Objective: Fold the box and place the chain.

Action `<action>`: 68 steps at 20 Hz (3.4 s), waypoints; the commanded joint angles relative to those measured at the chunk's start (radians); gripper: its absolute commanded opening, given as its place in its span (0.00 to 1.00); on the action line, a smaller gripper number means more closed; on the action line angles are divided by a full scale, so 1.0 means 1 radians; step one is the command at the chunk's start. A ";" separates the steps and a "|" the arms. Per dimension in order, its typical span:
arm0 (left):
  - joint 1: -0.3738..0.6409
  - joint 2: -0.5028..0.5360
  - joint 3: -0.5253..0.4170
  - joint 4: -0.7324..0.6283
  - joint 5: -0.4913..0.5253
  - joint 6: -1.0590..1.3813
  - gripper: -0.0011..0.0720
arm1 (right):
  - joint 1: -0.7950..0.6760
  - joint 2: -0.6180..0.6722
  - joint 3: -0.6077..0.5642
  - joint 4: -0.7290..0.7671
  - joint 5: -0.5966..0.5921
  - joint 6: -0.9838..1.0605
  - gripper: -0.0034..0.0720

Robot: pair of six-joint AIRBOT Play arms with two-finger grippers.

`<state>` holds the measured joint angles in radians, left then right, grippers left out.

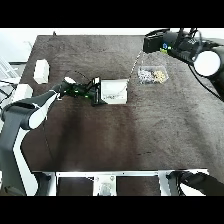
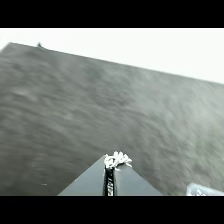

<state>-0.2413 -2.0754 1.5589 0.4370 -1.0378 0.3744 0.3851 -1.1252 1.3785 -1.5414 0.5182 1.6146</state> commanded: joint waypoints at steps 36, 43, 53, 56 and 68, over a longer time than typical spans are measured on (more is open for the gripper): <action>0.001 0.000 0.000 0.000 -0.002 0.000 0.66 | 0.191 -0.061 0.007 -0.034 -0.289 -0.001 0.05; 0.001 0.000 0.000 0.000 -0.002 0.000 0.66 | 0.156 -0.069 -0.003 -0.034 -0.220 -0.002 0.05; 0.001 0.000 0.000 0.000 -0.002 0.000 0.66 | 0.156 -0.168 -0.371 0.047 -0.197 0.125 0.05; 0.001 0.000 0.000 0.000 -0.001 0.000 0.66 | 0.156 -0.217 -0.420 0.072 -0.231 0.126 0.06; 0.001 0.000 0.000 0.000 0.001 0.000 0.66 | 0.097 -0.152 -0.383 0.055 -0.309 0.085 0.44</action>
<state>-0.2413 -2.0754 1.5589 0.4370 -1.0389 0.3740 0.5011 -1.3201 0.9901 -1.4841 0.2192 1.7313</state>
